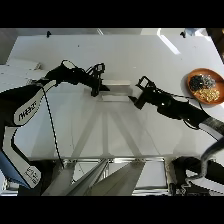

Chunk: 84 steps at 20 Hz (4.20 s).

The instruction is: Fold the box and place the chain.

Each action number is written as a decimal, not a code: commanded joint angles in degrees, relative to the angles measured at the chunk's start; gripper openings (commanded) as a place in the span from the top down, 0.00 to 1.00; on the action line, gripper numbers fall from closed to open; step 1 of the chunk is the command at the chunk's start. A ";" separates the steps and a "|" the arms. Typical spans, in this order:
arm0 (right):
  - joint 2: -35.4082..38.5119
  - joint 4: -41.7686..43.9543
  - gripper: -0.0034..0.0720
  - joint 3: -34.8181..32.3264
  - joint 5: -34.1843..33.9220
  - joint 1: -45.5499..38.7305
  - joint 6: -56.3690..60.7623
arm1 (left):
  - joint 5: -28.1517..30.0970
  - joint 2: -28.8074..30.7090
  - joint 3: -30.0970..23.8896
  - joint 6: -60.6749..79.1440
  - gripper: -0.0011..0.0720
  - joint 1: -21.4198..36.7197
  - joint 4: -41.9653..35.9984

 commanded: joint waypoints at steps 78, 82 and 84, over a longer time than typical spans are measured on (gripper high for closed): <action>-18.88 -30.69 0.04 15.74 24.48 -6.10 16.00 | 0.04 0.02 -0.02 0.00 0.97 -0.02 0.00; -22.01 -32.35 0.04 19.19 25.14 -6.10 19.74 | 0.04 0.00 -0.02 0.00 0.97 -0.02 0.00; -22.58 -34.03 0.04 20.15 25.94 -6.05 21.11 | 0.04 0.02 -0.02 0.00 0.97 -0.02 0.00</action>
